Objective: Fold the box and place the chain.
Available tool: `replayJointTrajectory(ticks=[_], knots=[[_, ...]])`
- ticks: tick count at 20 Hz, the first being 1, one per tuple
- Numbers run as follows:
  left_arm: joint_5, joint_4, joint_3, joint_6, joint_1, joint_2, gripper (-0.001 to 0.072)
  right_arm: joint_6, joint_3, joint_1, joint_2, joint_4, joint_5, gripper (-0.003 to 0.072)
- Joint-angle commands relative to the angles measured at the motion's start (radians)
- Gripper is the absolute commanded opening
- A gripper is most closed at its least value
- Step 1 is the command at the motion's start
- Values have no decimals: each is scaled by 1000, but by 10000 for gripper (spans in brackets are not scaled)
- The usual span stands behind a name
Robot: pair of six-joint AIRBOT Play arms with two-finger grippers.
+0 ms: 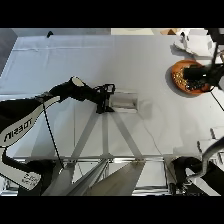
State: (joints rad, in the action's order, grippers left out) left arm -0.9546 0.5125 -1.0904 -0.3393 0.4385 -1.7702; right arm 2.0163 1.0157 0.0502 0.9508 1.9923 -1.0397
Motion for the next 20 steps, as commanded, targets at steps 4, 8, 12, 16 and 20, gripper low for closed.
replayJointTrajectory(ticks=[4,8,12,16,20], knots=[[0,0,0,0,0,0,188,-122,1,178,215,-145,190,541],[0,0,0,0,0,0,188,-110,49,200,430,-166,241,543],[0,0,0,0,0,0,188,-142,262,270,645,-395,245,548],[0,0,0,0,0,0,188,-132,402,315,765,-418,240,547],[0,0,0,0,0,0,188,-133,418,339,820,-417,198,541]])
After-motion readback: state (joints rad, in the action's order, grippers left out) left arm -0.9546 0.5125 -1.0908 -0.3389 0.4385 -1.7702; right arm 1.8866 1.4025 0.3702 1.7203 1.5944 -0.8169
